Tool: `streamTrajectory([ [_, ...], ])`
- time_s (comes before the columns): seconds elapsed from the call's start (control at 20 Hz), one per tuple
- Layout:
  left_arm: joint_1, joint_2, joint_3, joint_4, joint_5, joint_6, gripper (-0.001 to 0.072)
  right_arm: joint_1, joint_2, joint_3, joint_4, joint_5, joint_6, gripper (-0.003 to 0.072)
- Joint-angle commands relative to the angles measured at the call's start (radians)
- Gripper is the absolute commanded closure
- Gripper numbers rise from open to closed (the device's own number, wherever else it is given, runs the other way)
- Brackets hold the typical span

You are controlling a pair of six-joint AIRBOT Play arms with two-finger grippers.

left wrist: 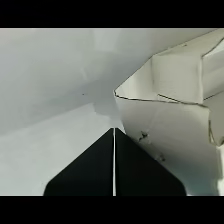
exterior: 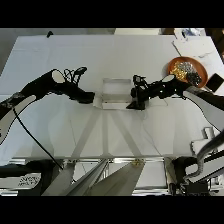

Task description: Fold the box and place the chain.

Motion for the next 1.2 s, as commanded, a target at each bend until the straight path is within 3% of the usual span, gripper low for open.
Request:
streamTrajectory([
  [0.0, 0.024, 0.001, 0.0, -0.111, 0.002, 0.076, 0.0607, 0.0, 0.001, 0.0, 0.0, 0.0, 0.0, 0.0163],
  [0.05, 0.038, 0.001, 0.0, -0.168, -0.002, 0.106, 0.0546, 0.0, 0.0, 0.0, 0.0, 0.0, 0.0, 0.0163],
  [0.2, 0.064, 0.001, 0.0, -0.297, -0.004, 0.176, 0.0546, 0.0, 0.0, 0.0, 0.0, 0.0, 0.0, 0.0163],
  [0.55, 0.061, -0.001, 0.0, -0.317, 0.002, 0.218, 0.0537, 0.0, 0.0, 0.0, 0.0, 0.0, 0.0, 0.0163],
  [0.6, 0.061, -0.001, 0.0, -0.318, 0.002, 0.218, 0.0483, 0.0, 0.0, 0.0, 0.0, 0.0, 0.0, 0.0163],
  [0.75, 0.06, -0.001, 0.0, -0.317, 0.002, 0.218, 0.0478, 0.0, 0.0, 0.0, 0.0, 0.0, 0.0, 0.0163],
  [0.8, 0.06, -0.002, 0.0, -0.316, 0.001, 0.218, 0.0437, 0.0, 0.0, 0.0, 0.0, 0.0, 0.0, 0.0163],
  [0.85, 0.06, -0.002, 0.0, -0.317, 0.0, 0.217, 0.0338, 0.0, 0.0, 0.0, 0.0, 0.0, 0.0, 0.0163],
  [0.9, 0.06, -0.002, 0.0, -0.317, -0.003, 0.217, 0.0282, 0.0, 0.0, 0.0, 0.0, 0.0, 0.0, 0.0163],
  [1.15, 0.048, -0.005, 0.0, -0.306, -0.032, 0.217, 0.0282, 0.0, 0.0, 0.0, 0.0, 0.0, 0.0, 0.0163],
])
